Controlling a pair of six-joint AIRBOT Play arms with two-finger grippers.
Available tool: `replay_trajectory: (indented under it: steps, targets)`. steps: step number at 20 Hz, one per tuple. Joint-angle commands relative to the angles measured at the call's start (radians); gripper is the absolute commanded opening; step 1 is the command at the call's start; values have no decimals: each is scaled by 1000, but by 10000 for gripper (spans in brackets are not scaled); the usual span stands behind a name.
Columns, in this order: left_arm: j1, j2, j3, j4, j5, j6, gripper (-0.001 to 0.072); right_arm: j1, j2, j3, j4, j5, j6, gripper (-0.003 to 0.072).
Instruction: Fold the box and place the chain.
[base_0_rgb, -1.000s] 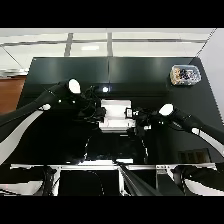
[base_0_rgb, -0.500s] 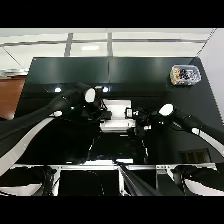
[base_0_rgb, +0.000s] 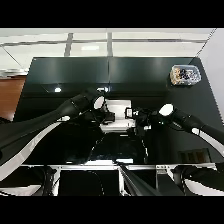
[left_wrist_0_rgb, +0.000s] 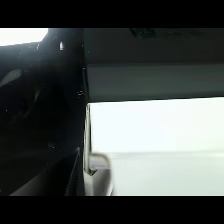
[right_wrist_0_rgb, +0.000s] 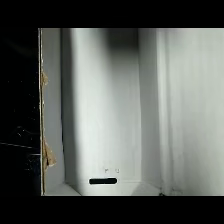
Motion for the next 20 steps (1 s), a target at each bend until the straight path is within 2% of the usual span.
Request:
replay_trajectory:
  steps: [1,2,3,6,7,8,9,10,12,14,20]
  targets:
    - [-4,-1,1,5,2,-35,284,1,-1,0,0,-1,0,194]
    - [-3,-1,1,5,1,-38,218,1,-1,0,0,-1,0,194]
    - [-4,-1,1,5,2,-38,33,1,-1,0,0,-1,0,194]
    - [-4,0,1,4,3,-38,24,1,-1,0,0,-1,0,194]
    - [-4,0,1,0,3,-38,37,1,-1,0,0,-1,0,194]
    - [-4,0,2,-7,4,-38,196,1,-1,0,0,-1,0,194]
    - [-3,0,2,-11,4,-38,400,1,-1,0,0,-1,0,194]
    - [-3,0,2,-10,2,-38,440,1,-1,0,0,-1,0,194]
    - [3,-1,-1,-2,-7,-39,438,1,-1,0,0,-1,0,194]
    - [6,-1,-1,9,-12,-39,367,1,-1,0,0,-1,0,194]
    - [6,-7,-1,7,-3,-43,365,1,-1,0,0,-1,0,194]
